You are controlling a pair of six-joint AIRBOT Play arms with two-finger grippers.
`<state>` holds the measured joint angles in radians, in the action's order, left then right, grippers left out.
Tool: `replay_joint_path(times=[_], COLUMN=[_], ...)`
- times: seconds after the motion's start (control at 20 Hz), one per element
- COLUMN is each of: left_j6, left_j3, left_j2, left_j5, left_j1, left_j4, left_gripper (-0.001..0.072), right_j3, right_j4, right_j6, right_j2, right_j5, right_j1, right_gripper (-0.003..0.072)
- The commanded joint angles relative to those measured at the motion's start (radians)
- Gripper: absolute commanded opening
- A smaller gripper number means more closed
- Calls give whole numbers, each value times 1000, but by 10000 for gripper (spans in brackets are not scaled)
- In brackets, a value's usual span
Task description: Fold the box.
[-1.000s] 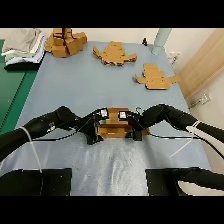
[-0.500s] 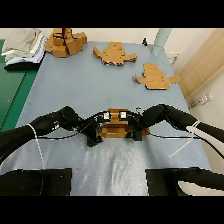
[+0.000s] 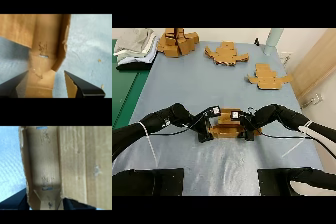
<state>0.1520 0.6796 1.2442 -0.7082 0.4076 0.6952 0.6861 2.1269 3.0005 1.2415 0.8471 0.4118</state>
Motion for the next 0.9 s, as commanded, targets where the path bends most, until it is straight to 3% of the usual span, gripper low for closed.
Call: replay_joint_path(times=[0.0, 0.05, 0.15, 0.25, 0.3, 0.35, 0.4, 0.7, 0.75, 0.8, 0.85], left_j6=[-20, -48, -106, -153, -180, -204, -218, -269, -286, -317, -332], left_j3=[23, 23, 23, 23, 23, 23, 23, 23, 23, 23, 23], left_j2=[1, 3, 10, 12, 12, 12, 12, 13, 13, 15, 19], left_j5=[21, 21, 20, 29, 38, 38, 40, 74, 81, 80, 81], left_j1=[8, 11, 18, 26, 29, 30, 32, 53, 57, 62, 71], left_j4=[-49, -53, -53, -54, -53, -53, -53, -95, -121, -148, -181], left_gripper=[693, 687, 520, 524, 492, 289, 231, 225, 199, 84, 84], right_j3=[0, 0, 0, 0, 0, 0, 0, 0, 0, 0, 0], right_j4=[0, 0, 0, 0, 0, 0, 0, 0, 0, 0, 0], right_j6=[0, 0, 0, 0, 0, 0, 0, 0, 0, 0, 0], right_j2=[0, 0, 0, 0, 0, 0, 0, 0, 0, 0, 0], right_j5=[0, 0, 0, 0, 0, 0, 0, 0, 0, 0, 0], right_j1=[0, 0, 0, 0, 0, 0, 0, 0, 0, 0, 0], right_gripper=[445, 445, 445, 445, 445, 445, 445, 445, 445, 445, 445])
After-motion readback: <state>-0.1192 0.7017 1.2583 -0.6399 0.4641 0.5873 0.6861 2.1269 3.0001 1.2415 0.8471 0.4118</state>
